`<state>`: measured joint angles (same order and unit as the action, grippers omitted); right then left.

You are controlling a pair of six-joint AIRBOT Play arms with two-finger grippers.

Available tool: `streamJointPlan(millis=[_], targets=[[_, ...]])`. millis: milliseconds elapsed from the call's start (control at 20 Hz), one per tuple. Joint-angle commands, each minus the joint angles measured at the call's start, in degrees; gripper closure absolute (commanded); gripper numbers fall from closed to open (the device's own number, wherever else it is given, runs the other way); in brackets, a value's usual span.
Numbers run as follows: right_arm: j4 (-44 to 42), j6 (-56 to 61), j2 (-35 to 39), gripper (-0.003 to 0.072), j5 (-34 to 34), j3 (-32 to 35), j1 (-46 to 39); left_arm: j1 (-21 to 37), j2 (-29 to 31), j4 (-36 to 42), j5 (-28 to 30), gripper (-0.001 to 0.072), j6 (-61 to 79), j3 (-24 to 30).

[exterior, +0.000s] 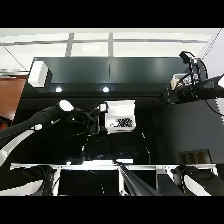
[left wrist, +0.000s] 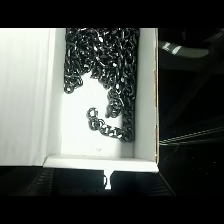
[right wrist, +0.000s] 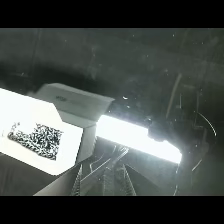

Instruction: Fold the box and place the chain.

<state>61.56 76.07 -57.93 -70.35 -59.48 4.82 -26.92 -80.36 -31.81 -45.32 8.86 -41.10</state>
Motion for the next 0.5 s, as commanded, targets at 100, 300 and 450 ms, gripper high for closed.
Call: streamJointPlan(millis=[100,300,450], targets=[[-0.2,0.0,0.0,0.0364,3.7,0.9,0.6,-0.2,-0.3,-2.3,0.3,0.0342,0.1,-0.3],[-0.2,-1.2,-2.5,-0.0034,15.3,4.9,7.2,-0.2,-0.3,-2.2,0.1,0.0342,-0.2,-0.2],[-1.1,-2.9,-8.5,-0.0032,28.1,4.8,11.5,-0.2,-0.3,-2.2,0.1,0.0342,-0.2,-0.2]])
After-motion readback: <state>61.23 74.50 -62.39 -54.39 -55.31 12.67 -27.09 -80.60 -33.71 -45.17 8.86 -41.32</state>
